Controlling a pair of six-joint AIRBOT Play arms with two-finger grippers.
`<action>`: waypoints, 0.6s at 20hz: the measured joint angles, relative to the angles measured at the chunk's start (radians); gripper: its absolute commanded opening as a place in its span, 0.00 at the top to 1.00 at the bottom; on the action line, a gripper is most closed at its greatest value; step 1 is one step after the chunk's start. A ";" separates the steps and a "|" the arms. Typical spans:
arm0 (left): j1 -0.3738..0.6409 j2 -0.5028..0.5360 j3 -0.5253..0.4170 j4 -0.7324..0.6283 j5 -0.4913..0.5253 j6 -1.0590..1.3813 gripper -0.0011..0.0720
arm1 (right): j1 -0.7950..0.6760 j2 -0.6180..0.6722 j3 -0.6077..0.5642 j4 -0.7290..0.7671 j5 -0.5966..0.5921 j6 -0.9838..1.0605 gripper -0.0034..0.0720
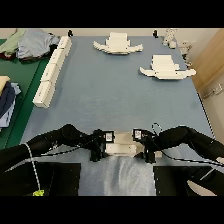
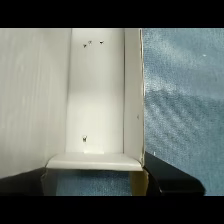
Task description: Fold the box.
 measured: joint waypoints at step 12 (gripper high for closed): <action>0.000 0.000 0.000 0.000 0.002 0.001 0.28 | 0.001 0.010 0.003 -0.009 -0.010 0.028 0.00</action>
